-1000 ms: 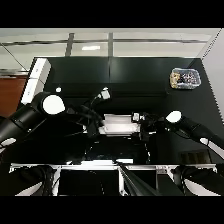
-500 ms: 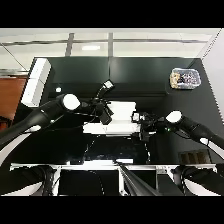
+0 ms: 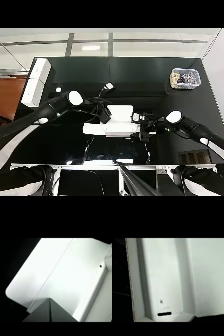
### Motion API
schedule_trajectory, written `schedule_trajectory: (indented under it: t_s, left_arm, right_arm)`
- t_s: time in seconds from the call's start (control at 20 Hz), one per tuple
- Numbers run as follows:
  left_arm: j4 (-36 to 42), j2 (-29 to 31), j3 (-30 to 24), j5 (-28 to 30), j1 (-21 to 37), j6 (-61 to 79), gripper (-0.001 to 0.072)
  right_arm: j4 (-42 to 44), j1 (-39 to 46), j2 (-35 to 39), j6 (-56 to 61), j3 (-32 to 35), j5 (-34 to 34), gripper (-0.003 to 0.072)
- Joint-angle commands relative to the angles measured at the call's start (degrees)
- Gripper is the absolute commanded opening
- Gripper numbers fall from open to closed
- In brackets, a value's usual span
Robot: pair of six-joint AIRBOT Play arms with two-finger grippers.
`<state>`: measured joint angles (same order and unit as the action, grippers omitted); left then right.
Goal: Fold the box and place the chain.
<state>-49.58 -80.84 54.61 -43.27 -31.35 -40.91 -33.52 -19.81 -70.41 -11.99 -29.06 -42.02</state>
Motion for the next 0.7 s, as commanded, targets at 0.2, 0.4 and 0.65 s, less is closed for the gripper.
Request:
schedule_trajectory:
  t_s: [0.2,0.4,0.65]
  left_arm:
    - [-3.08,14.19,-0.59,-9.11,12.87,1.55,0.0026]
    - [13.2,13.27,-5.64,-29.44,21.86,21.49,0.0026]
    - [12.04,7.98,-9.77,-23.96,19.61,30.62,0.0718]
  right_arm:
    - [0.04,-0.07,0.0,0.04,0.02,0.2,0.0018]
    - [0.07,-0.07,0.0,0.02,0.02,0.2,0.0018]
    - [0.04,-0.07,0.02,0.02,0.02,0.2,0.0018]
